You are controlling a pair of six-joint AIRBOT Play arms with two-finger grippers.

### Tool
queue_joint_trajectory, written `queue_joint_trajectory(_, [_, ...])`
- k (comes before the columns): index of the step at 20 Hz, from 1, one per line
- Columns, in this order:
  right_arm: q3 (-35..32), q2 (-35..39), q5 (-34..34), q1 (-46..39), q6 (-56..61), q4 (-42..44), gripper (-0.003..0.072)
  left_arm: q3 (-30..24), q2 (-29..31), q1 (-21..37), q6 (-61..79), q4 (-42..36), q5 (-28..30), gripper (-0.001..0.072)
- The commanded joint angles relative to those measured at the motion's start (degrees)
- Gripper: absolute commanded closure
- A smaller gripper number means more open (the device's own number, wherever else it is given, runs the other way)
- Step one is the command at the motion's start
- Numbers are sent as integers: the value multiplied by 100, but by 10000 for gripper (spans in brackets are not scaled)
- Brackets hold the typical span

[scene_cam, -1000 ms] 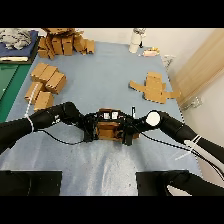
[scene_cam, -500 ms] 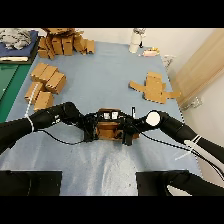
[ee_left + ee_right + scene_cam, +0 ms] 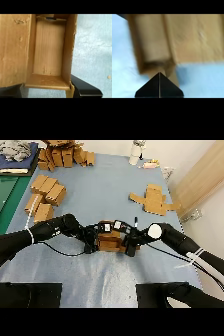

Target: Fold the box.

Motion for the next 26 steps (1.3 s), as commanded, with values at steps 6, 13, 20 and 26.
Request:
queue_joint_trajectory(6, [-22,1954,931,-1917,4629,-1504,680,0,2,7,17,26,-22,229])
queue_joint_trajectory(13, [-1158,1333,754,-2664,5222,479,681,0,2,7,17,26,-22,229])
queue_joint_trajectory(20, [-1746,684,-328,-1910,4275,2750,681,0,2,7,17,26,-22,229])
queue_joint_trajectory(26, [-1742,837,-553,-1436,4175,3270,681,0,2,7,17,26,-17,229])
